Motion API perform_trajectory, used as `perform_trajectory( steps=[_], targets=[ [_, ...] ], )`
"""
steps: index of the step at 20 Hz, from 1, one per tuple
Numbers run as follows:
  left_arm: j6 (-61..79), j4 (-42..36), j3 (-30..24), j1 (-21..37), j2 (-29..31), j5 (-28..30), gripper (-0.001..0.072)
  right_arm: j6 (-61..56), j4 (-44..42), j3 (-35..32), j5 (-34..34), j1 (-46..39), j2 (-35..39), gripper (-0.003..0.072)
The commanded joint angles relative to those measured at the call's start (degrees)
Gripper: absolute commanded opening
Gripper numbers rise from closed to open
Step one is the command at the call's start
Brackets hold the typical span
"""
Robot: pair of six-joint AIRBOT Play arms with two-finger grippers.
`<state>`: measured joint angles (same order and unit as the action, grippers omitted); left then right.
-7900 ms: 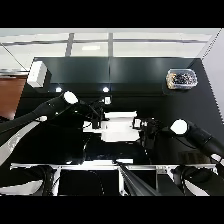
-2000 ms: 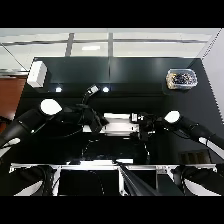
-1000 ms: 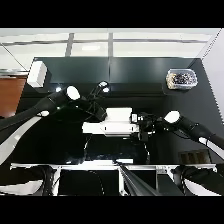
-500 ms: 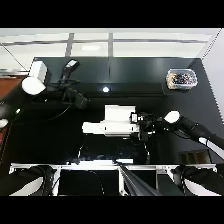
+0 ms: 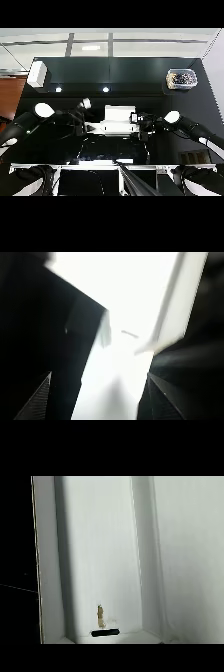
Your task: Fold the box and place the chain.
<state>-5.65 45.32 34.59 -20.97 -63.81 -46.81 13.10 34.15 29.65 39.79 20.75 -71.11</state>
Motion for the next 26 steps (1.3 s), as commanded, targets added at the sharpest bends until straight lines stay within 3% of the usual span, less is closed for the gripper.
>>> perform_trajectory(
  steps=[1, 5, 8, 10, 12, 13, 14, 15, 25, 26],
  targets=[
    [6.45, 6.8, 1.22, -5.03, -4.22, 3.21, 0.0713, 0.0, 0.0, -0.02, 0.02, 0.07, -0.04, 0.0133],
    [15.13, -4.57, 2.21, -6.16, -8.13, 3.1, 0.0712, 0.0, 0.0, -0.02, 0.02, 0.07, -0.04, 0.0133],
    [15.13, -5.49, 2.27, -6.19, -8.22, 2.78, 0.0672, 0.0, 0.0, -0.02, 0.02, 0.07, -0.04, 0.0133],
    [15.06, -7.48, 2.27, -6.21, -8.24, 1.66, 0.0537, 0.0, 0.0, -0.02, 0.02, 0.07, -0.04, 0.0133],
    [13.77, -8.59, 2.27, -6.6, -8.24, 0.94, 0.0289, 0.0, 0.0, -0.02, 0.02, 0.07, -0.04, 0.0133],
    [13.77, -8.52, 2.27, -6.86, -8.24, 0.46, 0.0214, 0.0, 0.0, -0.02, 0.0, 0.07, -0.04, 0.0133],
    [13.77, -9.01, 2.27, -6.86, -8.26, 0.17, 0.0209, 0.0, 0.0, -0.02, 0.0, 0.07, -0.04, 0.0133],
    [13.77, -9.92, 2.27, -6.86, -8.26, 0.22, 0.0152, 0.0, 0.0, -0.02, 0.0, 0.07, -0.04, 0.0133],
    [14.1, -19.87, 2.25, -6.88, -12.09, 1.09, 0.0159, 0.0, 0.0, -0.02, 0.0, 0.07, -0.04, 0.0133],
    [14.05, -19.43, 2.25, -6.88, -12.2, 1.11, 0.0087, 0.0, 0.0, -0.02, 0.0, 0.07, -0.04, 0.0133]
  ],
)
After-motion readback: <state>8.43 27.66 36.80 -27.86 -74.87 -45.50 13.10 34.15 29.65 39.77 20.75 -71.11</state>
